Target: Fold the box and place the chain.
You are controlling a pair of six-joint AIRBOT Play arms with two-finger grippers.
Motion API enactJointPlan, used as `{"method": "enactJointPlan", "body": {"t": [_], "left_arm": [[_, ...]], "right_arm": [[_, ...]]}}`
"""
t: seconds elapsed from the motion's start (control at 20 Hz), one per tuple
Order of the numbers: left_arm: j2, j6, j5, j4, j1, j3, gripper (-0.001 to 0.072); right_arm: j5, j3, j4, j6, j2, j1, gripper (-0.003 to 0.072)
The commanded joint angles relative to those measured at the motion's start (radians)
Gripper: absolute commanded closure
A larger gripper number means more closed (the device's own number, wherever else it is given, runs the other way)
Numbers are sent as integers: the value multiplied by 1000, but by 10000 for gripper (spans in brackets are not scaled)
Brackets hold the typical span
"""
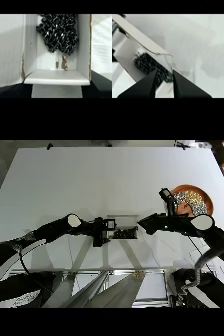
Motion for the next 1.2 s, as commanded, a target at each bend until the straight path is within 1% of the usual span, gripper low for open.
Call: {"method": "enactJointPlan", "body": {"t": [0.0, 0.1, 0.2, 0.35, 0.45, 0.55, 0.95, 1.05, 1.15], "left_arm": [[1, 0, 0, 0, 0, 0, 504], [1, 0, 0, 0, 0, 0, 504], [1, 0, 0, 0, 0, 0, 504], [1, 0, 0, 0, 0, 0, 504], [1, 0, 0, 0, 0, 0, 504], [1, 0, 0, 0, 0, 0, 504], [1, 0, 1, 0, 0, 0, 504], [1, 0, 0, 0, 0, 0, 504], [1, 0, 0, 0, 0, 0, 504]], "right_arm": [[79, 0, -126, -9, -77, -51, 466], [77, 0, -151, -202, -138, -51, 468], [79, 0, -142, -406, -178, -50, 467], [51, 0, -70, -636, -193, -50, 465], [25, 0, -48, -745, -193, -50, 465], [26, 0, -21, -787, -193, -49, 466], [24, 0, 13, -806, -193, 12, 469], [25, 0, 13, -806, -193, 12, 562], [25, 0, 13, -806, -193, 12, 617]]}}
